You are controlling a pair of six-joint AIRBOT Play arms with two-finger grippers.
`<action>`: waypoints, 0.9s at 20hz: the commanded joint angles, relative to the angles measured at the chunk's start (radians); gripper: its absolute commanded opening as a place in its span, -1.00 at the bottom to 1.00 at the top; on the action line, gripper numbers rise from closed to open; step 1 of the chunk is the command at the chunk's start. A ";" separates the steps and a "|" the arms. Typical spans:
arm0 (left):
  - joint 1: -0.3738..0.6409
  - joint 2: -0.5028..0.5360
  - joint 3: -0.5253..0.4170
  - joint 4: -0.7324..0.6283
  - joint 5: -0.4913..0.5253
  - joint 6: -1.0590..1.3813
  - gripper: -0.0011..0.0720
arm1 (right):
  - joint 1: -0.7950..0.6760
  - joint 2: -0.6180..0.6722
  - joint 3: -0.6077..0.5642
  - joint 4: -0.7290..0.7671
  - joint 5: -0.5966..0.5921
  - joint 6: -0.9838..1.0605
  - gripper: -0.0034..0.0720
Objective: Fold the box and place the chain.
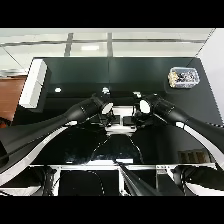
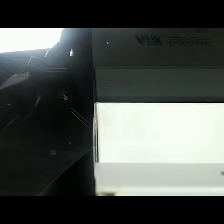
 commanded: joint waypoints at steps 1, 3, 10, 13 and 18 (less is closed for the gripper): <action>0.000 0.000 0.000 -0.003 0.007 0.000 -0.89 | 0.000 0.001 0.001 0.004 -0.004 -0.008 -0.86; 0.000 0.000 0.000 -0.002 0.007 0.000 -0.90 | 0.000 0.001 0.001 0.005 -0.003 -0.009 -0.85; 0.000 0.000 0.000 -0.002 0.005 0.000 -0.90 | -0.013 0.079 0.104 -0.086 0.190 -0.129 0.21; 0.000 0.000 0.000 -0.002 0.007 0.000 -0.90 | -0.026 0.222 0.105 -0.154 0.214 -0.160 0.21; 0.000 0.000 0.000 -0.003 0.007 0.000 -0.89 | -0.166 0.379 0.103 -0.616 0.085 -0.245 0.21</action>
